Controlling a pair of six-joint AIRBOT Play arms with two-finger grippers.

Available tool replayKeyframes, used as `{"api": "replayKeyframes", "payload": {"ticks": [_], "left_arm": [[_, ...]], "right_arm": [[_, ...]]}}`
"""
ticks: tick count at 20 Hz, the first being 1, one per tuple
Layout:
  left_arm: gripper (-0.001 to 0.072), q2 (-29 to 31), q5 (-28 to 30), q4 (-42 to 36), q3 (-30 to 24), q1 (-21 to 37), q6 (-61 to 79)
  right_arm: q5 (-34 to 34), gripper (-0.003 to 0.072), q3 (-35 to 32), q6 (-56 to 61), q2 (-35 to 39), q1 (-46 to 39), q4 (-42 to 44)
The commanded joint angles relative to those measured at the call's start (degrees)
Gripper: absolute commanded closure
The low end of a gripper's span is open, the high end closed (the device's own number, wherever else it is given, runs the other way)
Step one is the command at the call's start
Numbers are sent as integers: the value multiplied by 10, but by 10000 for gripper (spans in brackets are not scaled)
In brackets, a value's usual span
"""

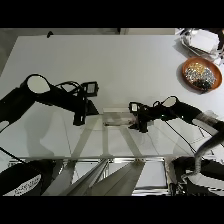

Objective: Fold the box and place the chain.

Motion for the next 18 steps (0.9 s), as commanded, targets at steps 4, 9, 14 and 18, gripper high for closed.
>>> {"api": "replayKeyframes", "payload": {"ticks": [4, 9, 14, 18], "left_arm": [[706, -24, 171, -66, -40, -81, -59], [706, -72, 396, -150, -41, -81, -136], [706, -139, 392, -148, -41, -81, -179], [706, -158, 390, -124, -41, -81, -175]], "right_arm": [[0, 284, 1, 0, 0, 0, 0], [0, 284, 1, 0, 0, 0, 0], [0, 284, 1, 0, 0, 0, 0], [0, 284, 1, 0, 0, 0, 0]]}}
